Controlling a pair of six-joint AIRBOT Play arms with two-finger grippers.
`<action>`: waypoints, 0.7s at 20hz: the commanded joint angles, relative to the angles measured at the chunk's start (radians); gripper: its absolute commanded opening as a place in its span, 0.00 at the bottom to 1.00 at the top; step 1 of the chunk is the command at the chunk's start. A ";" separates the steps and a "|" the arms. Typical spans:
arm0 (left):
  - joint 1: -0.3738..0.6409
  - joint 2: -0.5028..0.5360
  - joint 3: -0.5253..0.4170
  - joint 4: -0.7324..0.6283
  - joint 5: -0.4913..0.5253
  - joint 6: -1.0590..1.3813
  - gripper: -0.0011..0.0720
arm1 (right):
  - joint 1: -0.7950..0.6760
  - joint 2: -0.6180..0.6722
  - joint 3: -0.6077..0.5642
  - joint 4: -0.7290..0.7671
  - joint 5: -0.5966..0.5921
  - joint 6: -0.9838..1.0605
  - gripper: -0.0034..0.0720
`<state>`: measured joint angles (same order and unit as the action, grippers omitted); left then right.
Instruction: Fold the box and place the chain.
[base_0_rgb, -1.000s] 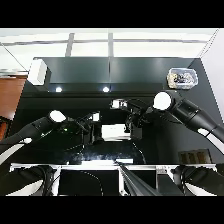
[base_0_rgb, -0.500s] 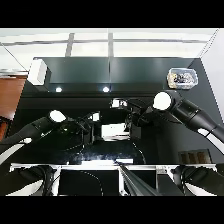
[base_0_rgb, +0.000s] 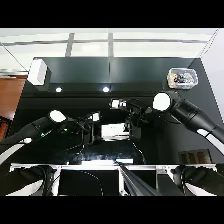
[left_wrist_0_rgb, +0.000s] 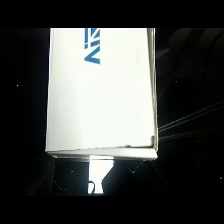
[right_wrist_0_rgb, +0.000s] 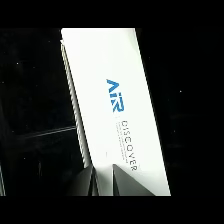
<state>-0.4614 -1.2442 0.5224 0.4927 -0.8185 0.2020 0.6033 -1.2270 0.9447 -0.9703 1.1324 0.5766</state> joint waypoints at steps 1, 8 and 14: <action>0.000 -0.001 0.000 0.000 0.000 -0.001 0.50 | 0.010 0.000 -0.013 0.002 0.000 0.010 0.22; 0.000 -0.001 0.000 0.000 0.000 -0.001 0.49 | 0.010 0.000 -0.017 0.005 -0.022 0.050 0.43; 0.000 -0.001 0.000 0.000 0.000 -0.001 0.49 | 0.010 -0.008 -0.046 0.010 -0.045 0.055 0.42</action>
<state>-0.4614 -1.2442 0.5224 0.4931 -0.8207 0.2020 0.6125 -1.2312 0.9142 -0.9630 1.0985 0.6228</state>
